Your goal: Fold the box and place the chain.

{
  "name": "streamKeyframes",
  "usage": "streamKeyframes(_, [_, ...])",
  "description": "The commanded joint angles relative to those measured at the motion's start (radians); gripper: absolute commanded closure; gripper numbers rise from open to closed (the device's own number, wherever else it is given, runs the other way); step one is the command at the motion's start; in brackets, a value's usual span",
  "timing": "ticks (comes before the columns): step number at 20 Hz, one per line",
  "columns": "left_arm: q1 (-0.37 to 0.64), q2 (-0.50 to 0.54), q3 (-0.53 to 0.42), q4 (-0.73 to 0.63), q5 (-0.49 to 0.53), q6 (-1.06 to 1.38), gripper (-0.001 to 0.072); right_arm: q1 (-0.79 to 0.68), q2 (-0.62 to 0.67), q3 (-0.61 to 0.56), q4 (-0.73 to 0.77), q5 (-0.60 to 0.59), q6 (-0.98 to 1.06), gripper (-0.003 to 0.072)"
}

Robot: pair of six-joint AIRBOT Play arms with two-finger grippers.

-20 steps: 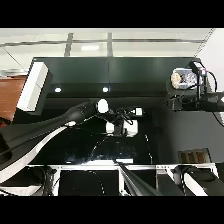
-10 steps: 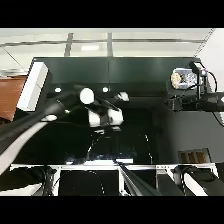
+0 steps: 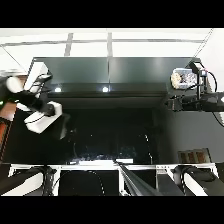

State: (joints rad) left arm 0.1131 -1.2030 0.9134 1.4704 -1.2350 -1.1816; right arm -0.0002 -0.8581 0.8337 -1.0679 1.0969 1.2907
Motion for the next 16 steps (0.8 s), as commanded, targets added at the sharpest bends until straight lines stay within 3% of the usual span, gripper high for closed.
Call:
streamKeyframes(1, [0.259,0.062,-0.101,0.013,-0.031,-0.014,0.0418,0.0,0.0,0.0,0.0,-0.007,0.0,0.0672])
streamKeyframes(5, [0.427,0.064,-0.098,0.018,-0.012,0.063,0.0418,0.0,0.0,0.0,0.0,-0.01,0.006,0.0672])
streamKeyframes(8, [0.575,0.064,-0.098,0.005,0.08,0.087,0.0418,0.0,0.0,0.0,0.001,-0.01,0.02,0.0671])
streamKeyframes(10, [0.657,0.064,-0.098,-0.072,0.125,0.209,0.0418,0.0,0.0,0.0,0.001,-0.011,0.035,0.0672])
streamKeyframes(13, [0.706,0.06,-0.098,-0.213,0.169,0.441,0.0418,0.0,0.0,0.0,0.001,-0.012,0.066,0.0672])
streamKeyframes(16, [0.673,0.048,-0.098,-0.289,0.247,0.528,0.0417,0.0,0.0,0.0,0.001,-0.015,0.087,0.0671])
